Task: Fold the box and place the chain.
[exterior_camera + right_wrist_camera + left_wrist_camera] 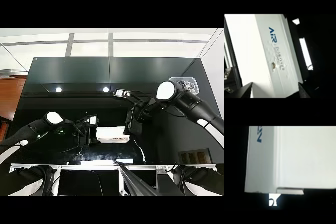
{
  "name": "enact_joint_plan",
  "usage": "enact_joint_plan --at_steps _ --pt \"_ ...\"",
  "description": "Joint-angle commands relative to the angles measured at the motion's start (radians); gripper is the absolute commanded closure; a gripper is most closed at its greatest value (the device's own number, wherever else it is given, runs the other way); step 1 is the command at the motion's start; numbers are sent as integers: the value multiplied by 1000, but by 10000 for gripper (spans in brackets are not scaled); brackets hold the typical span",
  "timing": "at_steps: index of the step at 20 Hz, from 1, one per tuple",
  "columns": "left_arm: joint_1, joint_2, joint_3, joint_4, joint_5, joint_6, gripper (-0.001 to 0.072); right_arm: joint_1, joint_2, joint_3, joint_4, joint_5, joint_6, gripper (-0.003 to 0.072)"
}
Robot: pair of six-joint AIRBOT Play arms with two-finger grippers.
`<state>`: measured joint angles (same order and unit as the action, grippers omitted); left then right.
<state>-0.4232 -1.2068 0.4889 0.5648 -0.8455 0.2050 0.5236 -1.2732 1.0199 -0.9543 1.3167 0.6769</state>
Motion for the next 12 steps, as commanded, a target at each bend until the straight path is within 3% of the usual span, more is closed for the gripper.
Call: enact_joint_plan --at_steps 1,9,10,12 --pt "0 -1 0 0 0 0 217 35 1 -24 -33 -44 26 -14" --pt "0 -1 0 0 0 0 217 72 0 -29 -97 -135 27 -10" --pt "0 -1 0 0 0 0 217 72 0 -29 -96 -132 27 99" --pt "0 -1 0 0 0 0 217 72 0 -29 -89 -131 27 116"
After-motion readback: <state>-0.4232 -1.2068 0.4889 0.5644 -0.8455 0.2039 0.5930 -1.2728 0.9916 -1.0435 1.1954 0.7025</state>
